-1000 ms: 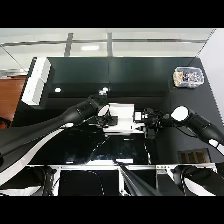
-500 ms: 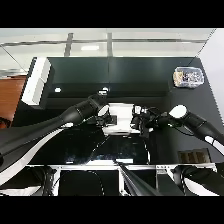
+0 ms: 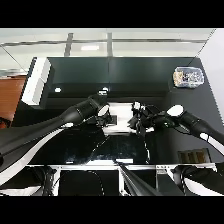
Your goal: Fold the box and place the chain.
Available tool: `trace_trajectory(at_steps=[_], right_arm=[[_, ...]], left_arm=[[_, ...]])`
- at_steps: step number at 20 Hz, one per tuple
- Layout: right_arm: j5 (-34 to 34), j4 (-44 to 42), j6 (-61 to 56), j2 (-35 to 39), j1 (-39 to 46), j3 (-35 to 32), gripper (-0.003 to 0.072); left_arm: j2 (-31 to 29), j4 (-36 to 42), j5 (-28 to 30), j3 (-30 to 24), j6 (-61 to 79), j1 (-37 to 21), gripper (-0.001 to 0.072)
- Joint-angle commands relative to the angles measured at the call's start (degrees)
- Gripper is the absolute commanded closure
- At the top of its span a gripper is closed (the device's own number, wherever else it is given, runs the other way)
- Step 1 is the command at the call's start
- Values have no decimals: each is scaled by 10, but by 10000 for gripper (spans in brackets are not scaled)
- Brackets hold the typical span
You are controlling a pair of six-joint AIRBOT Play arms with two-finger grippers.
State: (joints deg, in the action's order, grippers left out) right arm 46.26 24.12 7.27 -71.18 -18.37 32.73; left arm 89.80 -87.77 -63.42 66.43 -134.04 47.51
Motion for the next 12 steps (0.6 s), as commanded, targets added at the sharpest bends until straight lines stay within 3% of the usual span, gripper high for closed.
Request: trace_trajectory(at_steps=[1, 2, 3, 5, 7, 8, 12], right_arm=[[-4, -10, 0, -3, 0, 0, 335], [-3, -9, 0, -3, 0, 0, 359], [-1, -7, 0, -3, 0, 0, 534], [-3, -6, -4, -3, 0, 0, 291], [3, 15, -75, 0, 2, 1, 624], [14, 24, -138, 6, 7, 1, 670], [154, 151, -450, 70, 92, 53, 670]], left_arm=[[0, 0, -1, 0, 1, 0, 683], [0, 0, -1, 0, 1, 0, 682], [0, 0, -1, 0, 1, 0, 683], [0, 0, -1, 0, 1, 0, 682], [0, 0, -1, 0, 1, 0, 683], [0, 0, -1, 0, 1, 0, 682], [0, 0, 0, 0, 1, 0, 682]])
